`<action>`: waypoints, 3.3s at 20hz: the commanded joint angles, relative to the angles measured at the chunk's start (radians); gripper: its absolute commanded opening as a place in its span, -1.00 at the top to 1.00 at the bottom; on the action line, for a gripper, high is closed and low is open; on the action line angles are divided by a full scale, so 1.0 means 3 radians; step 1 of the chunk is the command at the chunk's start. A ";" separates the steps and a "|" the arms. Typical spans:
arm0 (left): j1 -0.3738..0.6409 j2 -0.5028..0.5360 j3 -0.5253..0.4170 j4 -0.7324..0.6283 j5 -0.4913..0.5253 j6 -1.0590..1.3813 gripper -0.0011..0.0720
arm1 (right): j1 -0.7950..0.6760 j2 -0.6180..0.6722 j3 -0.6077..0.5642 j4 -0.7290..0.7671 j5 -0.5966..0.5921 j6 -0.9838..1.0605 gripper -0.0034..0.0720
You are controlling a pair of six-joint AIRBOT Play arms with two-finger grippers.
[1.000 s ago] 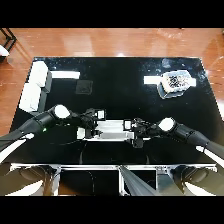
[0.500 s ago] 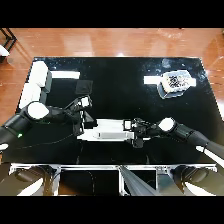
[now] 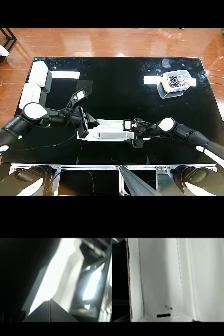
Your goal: Fold the box and place the chain.
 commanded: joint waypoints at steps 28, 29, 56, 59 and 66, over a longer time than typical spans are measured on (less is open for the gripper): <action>0.0132 0.0070 -0.0174 0.1324 -0.0322 0.0916 -0.76 | 0.0001 -0.0003 0.0001 0.0000 0.0001 0.0000 -0.35; 0.0067 0.0055 -0.0196 0.1310 -0.0189 0.1021 -0.76 | 0.0001 -0.0003 0.0001 0.0000 0.0000 0.0000 -0.35; -0.0259 -0.0403 -0.0221 0.0570 0.0295 0.1110 0.08 | 0.0001 -0.0003 0.0001 0.0000 0.0000 0.0001 -0.35; -0.0259 -0.0403 -0.0221 0.0563 0.0292 0.1110 0.14 | 0.0001 -0.0003 0.0001 0.0000 0.0000 0.0001 -0.35; -0.0268 -0.0476 -0.0221 0.0156 0.0397 0.1336 0.50 | 0.0001 -0.0003 0.0001 0.0000 0.0000 0.0001 -0.35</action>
